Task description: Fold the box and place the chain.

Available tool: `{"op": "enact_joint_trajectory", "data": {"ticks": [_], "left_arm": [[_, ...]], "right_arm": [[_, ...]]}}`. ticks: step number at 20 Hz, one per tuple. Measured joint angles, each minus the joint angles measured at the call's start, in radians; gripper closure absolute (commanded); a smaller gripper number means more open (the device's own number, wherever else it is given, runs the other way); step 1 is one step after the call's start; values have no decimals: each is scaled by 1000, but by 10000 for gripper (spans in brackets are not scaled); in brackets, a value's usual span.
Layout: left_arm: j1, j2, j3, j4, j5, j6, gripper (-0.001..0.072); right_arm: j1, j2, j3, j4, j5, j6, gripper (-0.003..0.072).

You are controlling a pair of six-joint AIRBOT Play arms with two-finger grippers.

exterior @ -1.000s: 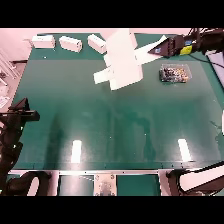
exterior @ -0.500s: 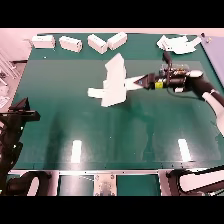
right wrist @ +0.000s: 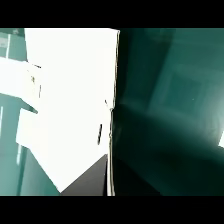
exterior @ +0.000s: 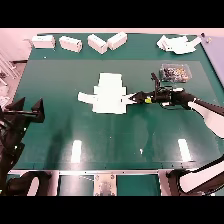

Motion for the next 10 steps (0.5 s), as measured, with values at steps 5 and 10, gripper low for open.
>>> {"op": "enact_joint_trajectory", "data": {"ticks": [5, 10], "left_arm": [[0, -108, 51, 1, -105, -13, 27], [0, -454, 240, 21, -274, -16, 26]], "right_arm": [[20, -10, 12, -4, -16, -36, 678], [29, -10, 48, -6, -18, -61, 678]]}}
